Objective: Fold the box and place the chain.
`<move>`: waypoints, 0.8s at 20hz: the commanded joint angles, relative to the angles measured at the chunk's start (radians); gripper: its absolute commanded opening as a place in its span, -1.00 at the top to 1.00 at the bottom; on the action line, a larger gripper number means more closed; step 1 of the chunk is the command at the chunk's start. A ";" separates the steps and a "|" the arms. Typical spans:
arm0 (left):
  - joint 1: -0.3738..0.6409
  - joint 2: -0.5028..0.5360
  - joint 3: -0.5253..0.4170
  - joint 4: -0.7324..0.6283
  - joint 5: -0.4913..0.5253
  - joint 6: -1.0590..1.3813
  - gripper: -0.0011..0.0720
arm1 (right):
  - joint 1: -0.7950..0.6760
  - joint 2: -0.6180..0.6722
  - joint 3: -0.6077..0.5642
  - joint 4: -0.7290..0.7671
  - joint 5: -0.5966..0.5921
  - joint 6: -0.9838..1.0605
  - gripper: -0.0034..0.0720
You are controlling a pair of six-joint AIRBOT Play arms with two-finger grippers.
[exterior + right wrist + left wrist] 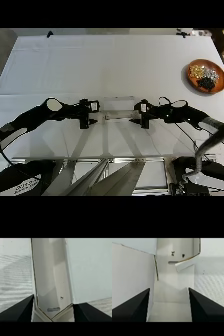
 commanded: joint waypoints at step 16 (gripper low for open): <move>0.002 -0.014 0.000 -0.127 0.037 -0.026 -0.94 | -0.001 0.001 0.000 0.004 0.002 0.003 -0.17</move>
